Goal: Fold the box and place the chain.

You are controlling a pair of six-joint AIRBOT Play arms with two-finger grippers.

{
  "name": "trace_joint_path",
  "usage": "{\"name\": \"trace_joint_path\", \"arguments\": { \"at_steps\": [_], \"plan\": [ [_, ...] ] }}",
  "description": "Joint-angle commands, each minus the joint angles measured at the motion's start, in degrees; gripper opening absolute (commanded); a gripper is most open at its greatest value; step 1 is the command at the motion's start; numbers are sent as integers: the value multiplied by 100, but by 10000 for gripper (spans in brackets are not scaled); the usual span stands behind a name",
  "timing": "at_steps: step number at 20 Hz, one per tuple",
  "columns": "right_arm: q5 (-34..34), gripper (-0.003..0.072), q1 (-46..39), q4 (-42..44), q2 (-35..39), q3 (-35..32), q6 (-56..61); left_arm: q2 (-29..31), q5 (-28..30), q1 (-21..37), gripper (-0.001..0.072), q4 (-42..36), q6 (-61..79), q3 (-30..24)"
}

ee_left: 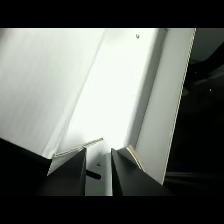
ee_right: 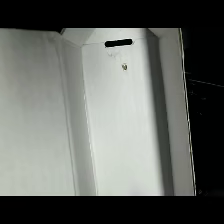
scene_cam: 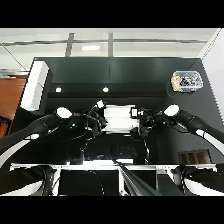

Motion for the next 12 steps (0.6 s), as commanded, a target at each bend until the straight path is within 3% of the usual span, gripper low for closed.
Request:
{"name": "trace_joint_path", "arguments": {
  "at_steps": [1,3,4,5,6,7,8,9,10,11,12],
  "plan": [
    [-4,468,2,2,0,0,2,-83,-4,0,200,-332,232,28],
    [-13,468,2,2,0,0,9,-92,9,0,214,-328,234,28],
    [-22,468,2,2,0,0,20,-94,9,0,351,-299,243,28],
    [-22,468,2,2,0,0,20,-94,-9,-2,437,-247,251,28],
    [-24,468,2,2,0,0,22,-94,-15,-7,413,-146,249,31],
    [-24,468,2,2,0,0,22,-94,-20,-7,275,-72,221,33],
    [-24,468,2,2,0,0,22,-94,-17,-7,317,-70,212,33],
    [-24,468,2,2,0,0,22,-94,-20,-7,486,-70,212,33],
    [-24,468,2,2,0,0,22,-94,-39,-4,493,-61,216,35],
    [-24,468,2,2,0,0,22,-90,-101,2,397,85,203,68],
    [-24,468,2,2,0,0,22,-42,-197,20,142,444,-15,142]
  ]
}}
